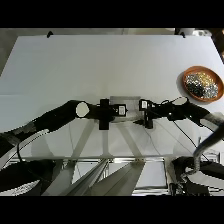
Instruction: Fold the box and place the chain.
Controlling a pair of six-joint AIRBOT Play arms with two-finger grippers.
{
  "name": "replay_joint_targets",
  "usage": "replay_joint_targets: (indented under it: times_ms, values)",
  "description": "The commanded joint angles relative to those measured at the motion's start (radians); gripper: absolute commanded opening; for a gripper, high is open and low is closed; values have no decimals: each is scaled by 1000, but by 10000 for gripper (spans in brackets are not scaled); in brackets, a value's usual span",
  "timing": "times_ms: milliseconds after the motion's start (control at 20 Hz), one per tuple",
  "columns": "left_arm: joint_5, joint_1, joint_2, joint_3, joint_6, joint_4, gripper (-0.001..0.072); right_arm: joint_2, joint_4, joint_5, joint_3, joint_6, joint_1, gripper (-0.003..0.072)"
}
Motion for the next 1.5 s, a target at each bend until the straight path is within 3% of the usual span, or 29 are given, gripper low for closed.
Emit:
replay_joint_targets:
  times_ms: [0, 50, 300, 500, 900, 1150, 1450]
  values:
    - [-151, 17, 63, 0, -144, 103, 108, 0, -1, -2, 0, 0, 0, 447]
    - [-190, 24, 77, 0, -223, 137, 8, 0, -1, -2, 0, 0, 0, 447]
    - [-314, 60, 150, -1, -591, 284, 4, 0, -1, -2, 0, 0, 0, 447]
    - [-311, 117, 219, -8, -883, 281, 3, 0, -1, -2, 0, 0, 0, 447]
    - [-230, 356, 295, -126, -1075, 190, 3, 0, -1, -2, 0, 0, 0, 447]
    - [-223, 355, 179, -162, -1109, 21, 4, 0, -1, -2, 0, 0, 0, 447]
    - [-124, 274, 15, -162, -982, -177, 3, 0, -1, -2, 0, 0, 0, 447]
